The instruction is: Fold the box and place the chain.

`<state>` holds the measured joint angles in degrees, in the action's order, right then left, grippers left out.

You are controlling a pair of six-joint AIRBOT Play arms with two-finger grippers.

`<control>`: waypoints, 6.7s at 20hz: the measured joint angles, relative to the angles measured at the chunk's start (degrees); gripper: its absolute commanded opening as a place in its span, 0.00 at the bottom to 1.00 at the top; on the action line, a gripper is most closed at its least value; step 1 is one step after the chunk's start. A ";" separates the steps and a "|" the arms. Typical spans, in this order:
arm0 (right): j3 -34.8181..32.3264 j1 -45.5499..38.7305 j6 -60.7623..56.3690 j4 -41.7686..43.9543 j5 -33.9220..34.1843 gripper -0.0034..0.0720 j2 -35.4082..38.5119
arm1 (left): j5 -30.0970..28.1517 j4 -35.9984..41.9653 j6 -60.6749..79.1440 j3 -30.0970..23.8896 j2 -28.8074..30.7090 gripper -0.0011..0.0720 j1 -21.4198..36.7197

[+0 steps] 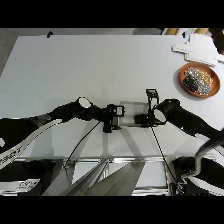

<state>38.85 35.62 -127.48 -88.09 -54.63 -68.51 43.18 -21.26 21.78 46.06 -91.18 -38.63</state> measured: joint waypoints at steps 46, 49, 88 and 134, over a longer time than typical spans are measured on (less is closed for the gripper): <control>22.12 -14.03 34.75 -3.96 -13.53 0.36 10.56 | -0.02 -0.04 0.11 0.00 -0.02 0.36 -0.02; 30.29 -24.44 38.34 -4.22 -12.94 0.36 5.29 | -0.02 -0.02 0.09 0.00 -0.02 0.36 -0.02; 36.37 -55.54 57.48 12.13 -9.16 0.07 -10.45 | -0.02 0.00 0.04 0.00 -0.02 0.36 -0.02; -0.02 -10.62 72.00 28.92 -2.08 0.20 12.96 | 0.00 0.00 0.04 0.00 -0.02 0.36 -0.02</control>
<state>38.83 24.99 -55.48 -59.18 -56.71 -55.55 43.18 -21.26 21.82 46.06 -91.20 -38.65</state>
